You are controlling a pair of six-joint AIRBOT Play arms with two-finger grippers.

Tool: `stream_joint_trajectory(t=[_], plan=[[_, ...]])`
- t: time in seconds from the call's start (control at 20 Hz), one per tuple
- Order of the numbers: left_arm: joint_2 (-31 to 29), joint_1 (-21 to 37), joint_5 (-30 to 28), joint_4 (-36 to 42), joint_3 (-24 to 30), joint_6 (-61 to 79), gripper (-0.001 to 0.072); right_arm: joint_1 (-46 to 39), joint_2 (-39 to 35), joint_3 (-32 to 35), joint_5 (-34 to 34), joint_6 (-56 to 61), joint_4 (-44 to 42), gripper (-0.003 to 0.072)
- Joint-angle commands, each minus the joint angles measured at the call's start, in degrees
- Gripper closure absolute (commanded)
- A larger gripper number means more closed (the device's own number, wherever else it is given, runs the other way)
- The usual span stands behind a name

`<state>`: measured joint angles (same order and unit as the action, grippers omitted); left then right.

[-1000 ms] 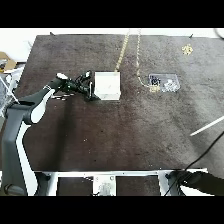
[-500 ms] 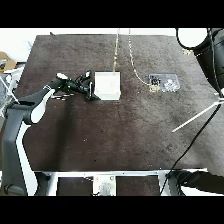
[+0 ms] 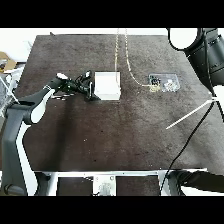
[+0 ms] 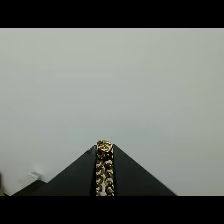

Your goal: Fold the box and place the chain.

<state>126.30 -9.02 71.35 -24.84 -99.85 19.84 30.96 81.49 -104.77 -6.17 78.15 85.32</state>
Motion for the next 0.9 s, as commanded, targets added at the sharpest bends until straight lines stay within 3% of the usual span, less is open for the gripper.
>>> stream_joint_trajectory(t=[0.0, 0.2, 0.45, 0.75, 0.85], plan=[[0.0, 0.0, 0.0, 0.0, 0.0, 0.0, 0.0436, 0.0, 0.2, 0.0, -1.6, 0.1, 0.0, 0.0688], [0.0, 0.0, 0.0, 0.0, 0.0, 0.0, 0.0436, 0.0, 0.2, 0.0, -4.5, 0.1, -0.1, 0.0688], [0.0, 0.0, 0.0, 0.0, 0.0, 0.0, 0.0436, 0.0, 3.0, 1.6, -17.8, 3.6, -0.1, 0.0688], [0.0, 0.0, 0.0, 0.0, 0.0, 0.0, 0.0436, 0.9, 9.3, 18.7, -17.0, 13.2, -1.2, 0.0687], [0.0, 0.0, 0.0, 0.0, 0.0, 0.0, 0.0436, 1.4, 11.0, 21.4, -17.0, 13.2, -1.2, 0.0687]])
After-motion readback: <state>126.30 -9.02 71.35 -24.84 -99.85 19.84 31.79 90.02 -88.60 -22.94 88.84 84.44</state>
